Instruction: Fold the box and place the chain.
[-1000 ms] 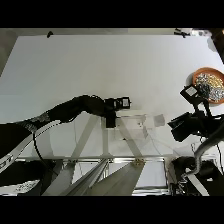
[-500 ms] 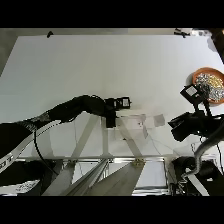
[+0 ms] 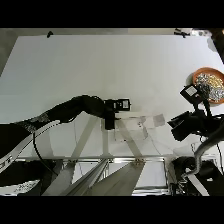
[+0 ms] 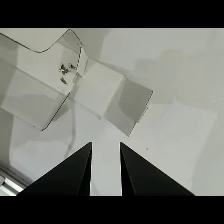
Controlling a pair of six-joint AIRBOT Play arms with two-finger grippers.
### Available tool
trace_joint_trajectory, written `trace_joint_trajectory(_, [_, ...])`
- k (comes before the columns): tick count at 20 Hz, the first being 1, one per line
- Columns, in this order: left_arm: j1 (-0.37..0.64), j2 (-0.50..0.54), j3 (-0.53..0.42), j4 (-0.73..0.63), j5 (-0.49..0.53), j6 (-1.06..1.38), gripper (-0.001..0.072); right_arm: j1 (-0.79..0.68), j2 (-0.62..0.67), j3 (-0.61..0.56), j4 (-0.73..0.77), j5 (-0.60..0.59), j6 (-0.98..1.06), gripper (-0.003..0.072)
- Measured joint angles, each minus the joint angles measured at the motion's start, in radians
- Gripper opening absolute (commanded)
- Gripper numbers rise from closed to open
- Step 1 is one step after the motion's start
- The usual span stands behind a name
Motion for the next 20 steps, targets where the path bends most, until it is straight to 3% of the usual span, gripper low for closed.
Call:
trace_joint_trajectory(6, [0.0,0.002,-0.001,0.006,-0.005,0.0,0.0014,0.0,0.0,0.0,0.0,-0.012,-0.003,0.0197])
trace_joint_trajectory(9, [-0.001,0.001,-0.002,0.02,-0.004,0.0,0.0076,0.0,0.0,0.0,0.0,-0.011,-0.008,0.0196])
trace_joint_trajectory(12, [-0.001,0.002,-0.001,0.014,-0.006,0.0,0.0055,0.0,0.0,0.0,0.0,-0.002,-0.027,0.0196])
trace_joint_trajectory(13, [-0.001,0.001,-0.001,0.016,-0.002,0.0,0.0008,0.0,0.0,0.0,0.0,0.001,-0.035,0.0196])
trace_joint_trajectory(20, [-0.001,0.002,-0.001,0.008,-0.009,0.0,0.0007,0.0,0.0,0.0,0.002,0.006,-0.06,0.0196])
